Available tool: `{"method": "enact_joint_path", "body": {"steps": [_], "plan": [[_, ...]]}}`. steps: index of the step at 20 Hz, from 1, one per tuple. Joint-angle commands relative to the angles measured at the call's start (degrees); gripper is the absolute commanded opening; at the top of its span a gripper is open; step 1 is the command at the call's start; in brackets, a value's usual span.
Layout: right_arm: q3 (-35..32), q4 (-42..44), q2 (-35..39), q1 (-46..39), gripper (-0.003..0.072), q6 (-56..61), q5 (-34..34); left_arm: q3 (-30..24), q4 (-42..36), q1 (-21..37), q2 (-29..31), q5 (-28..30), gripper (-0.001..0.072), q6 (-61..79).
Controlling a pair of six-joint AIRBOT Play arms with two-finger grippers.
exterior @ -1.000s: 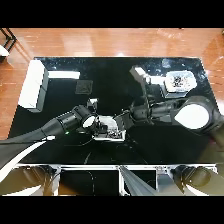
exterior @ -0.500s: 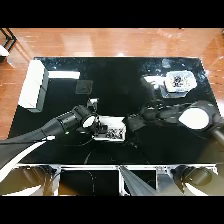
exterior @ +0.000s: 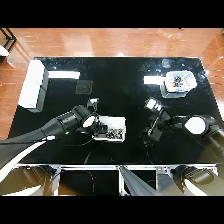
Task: Fold the box and place the chain.
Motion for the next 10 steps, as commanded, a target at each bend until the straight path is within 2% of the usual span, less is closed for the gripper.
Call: {"method": "enact_joint_path", "body": {"steps": [1, 5, 6, 7, 10], "plan": [[-3.37, 11.06, -2.75, 1.90, 0.0702, -19.32, -4.70, 0.00, -0.02, 0.04, 0.00, 0.04, 0.0027, 0.11], [-3.37, 28.20, -8.96, 2.64, 0.0702, -36.30, -5.20, 0.00, -0.02, 0.04, 0.00, -0.07, 0.0027, 0.11], [-3.37, 30.60, -9.88, 2.64, 0.0644, -38.60, -5.38, 0.00, 0.00, 0.04, 0.00, -0.07, 0.0027, 0.11], [-3.37, 31.58, -10.47, 2.64, 0.0532, -39.63, -5.44, 0.00, -0.02, 0.04, 0.00, -0.07, 0.0027, 0.11], [-3.37, 33.16, -11.74, 2.64, 0.0531, -41.22, -5.66, 0.00, 0.00, 0.04, 0.00, 0.00, 0.0027, 0.11]]}}
